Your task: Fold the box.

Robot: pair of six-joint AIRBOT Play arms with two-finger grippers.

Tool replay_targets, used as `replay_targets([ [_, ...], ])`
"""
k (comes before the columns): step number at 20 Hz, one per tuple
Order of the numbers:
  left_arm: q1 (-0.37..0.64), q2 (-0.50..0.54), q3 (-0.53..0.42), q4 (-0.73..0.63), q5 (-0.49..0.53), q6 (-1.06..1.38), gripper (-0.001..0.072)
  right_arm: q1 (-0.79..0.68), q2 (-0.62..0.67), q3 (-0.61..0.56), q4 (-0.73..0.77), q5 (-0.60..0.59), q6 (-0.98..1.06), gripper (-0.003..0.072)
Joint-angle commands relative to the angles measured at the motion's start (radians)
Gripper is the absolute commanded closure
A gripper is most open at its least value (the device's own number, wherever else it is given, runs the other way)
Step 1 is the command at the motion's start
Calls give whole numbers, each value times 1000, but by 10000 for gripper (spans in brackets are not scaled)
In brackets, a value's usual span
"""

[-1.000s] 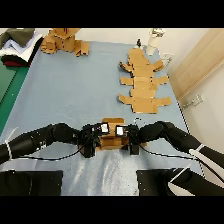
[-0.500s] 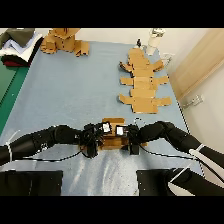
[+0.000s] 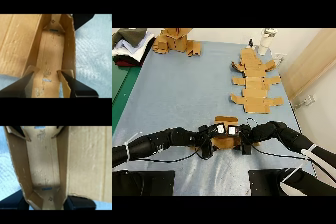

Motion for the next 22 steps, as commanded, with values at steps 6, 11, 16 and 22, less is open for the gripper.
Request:
replay_targets([
  [6, -4, 1, 1, 34, 6, -1, 340, 1, 0, 0, 1, 0, 0, 248],
  [11, 5, 106, 1, 285, -85, -248, 617, 1, 0, 0, 1, 0, 0, 248],
  [16, 76, 304, 1, 616, -355, -753, 697, 1, 0, 0, 1, 0, 0, 248],
  [22, 215, 486, -16, 816, -594, -1662, 697, 1, 0, -1, 1, 0, 0, 247],
])
